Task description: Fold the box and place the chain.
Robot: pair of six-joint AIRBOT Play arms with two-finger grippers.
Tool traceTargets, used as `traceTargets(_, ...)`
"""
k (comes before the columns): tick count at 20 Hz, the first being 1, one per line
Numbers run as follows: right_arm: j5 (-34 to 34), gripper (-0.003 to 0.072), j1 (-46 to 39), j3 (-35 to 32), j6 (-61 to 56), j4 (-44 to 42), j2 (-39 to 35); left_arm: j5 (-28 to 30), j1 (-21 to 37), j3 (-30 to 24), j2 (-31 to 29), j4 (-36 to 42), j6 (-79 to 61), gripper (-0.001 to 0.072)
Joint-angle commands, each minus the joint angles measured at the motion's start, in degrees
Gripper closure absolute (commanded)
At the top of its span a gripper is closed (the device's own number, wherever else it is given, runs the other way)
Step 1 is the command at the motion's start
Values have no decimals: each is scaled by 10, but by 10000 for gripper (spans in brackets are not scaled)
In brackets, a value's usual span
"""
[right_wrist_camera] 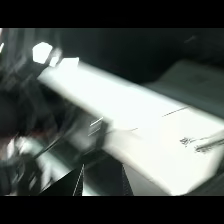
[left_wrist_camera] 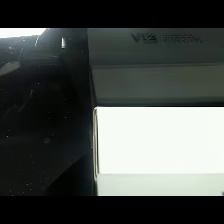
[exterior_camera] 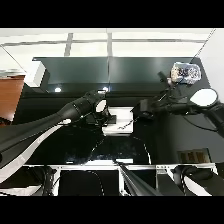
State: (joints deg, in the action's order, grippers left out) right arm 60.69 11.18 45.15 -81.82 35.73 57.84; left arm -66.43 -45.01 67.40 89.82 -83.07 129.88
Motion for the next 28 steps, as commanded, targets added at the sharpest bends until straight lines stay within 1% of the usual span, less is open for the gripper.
traceTargets(1, -32, 403, -117, 3, 1, 120, 4, 0, 1, 0, 0, 0, 0, 677)
traceTargets(2, -66, 403, -146, 3, -11, 181, 5, 1, 0, 0, 0, 0, 0, 677)
traceTargets(3, -110, 402, -169, 3, -50, 253, 8, 2, 1, 0, 0, 0, 0, 677)
traceTargets(4, -159, 358, -185, 3, -100, 332, 14, 2, 1, 0, 0, 0, 0, 677)
traceTargets(5, -204, -5, -193, 3, -123, 400, 23, 2, 0, 0, 0, 0, 0, 676)
traceTargets(6, -249, -17, -198, 4, -135, 442, 37, 2, 0, 0, 0, 0, 0, 677)
traceTargets(8, -312, -17, -210, 19, -161, 451, 83, 3, 0, 0, 0, 0, 0, 676)
traceTargets(9, -324, -17, -217, 37, -184, 451, 120, 4, 1, 0, 0, 0, 0, 677)
traceTargets(11, -303, -16, -230, 100, -212, 442, 204, 4, 1, 0, 0, 0, 0, 676)
traceTargets(14, -240, -15, -234, 225, -212, 405, 331, 2, 1, 0, 0, 0, 0, 676)
traceTargets(17, -174, -14, -233, 328, -168, 378, 416, -1, 1, 0, 0, 0, 0, 676)
traceTargets(19, -150, -12, -233, 362, -160, 377, 444, -1, 1, 0, 0, 0, 0, 677)
traceTargets(20, -146, 52, -233, 368, -160, 377, 450, -1, 1, 0, 0, 0, 0, 677)
traceTargets(21, -144, 189, -233, 369, -160, 378, 452, -1, 1, 0, 0, 0, 0, 677)
traceTargets(22, -142, 250, -233, 369, -160, 379, 452, -1, 1, 0, 0, 0, 0, 676)
traceTargets(24, -130, 473, -233, 369, -160, 382, 452, -1, 1, 0, 0, 0, 0, 676)
traceTargets(25, -111, 665, -233, 370, -160, 382, 451, -1, 1, 0, 0, 0, 0, 677)
traceTargets(28, -36, 657, -233, 383, -139, 382, 442, -1, 1, 0, 0, 0, 0, 676)
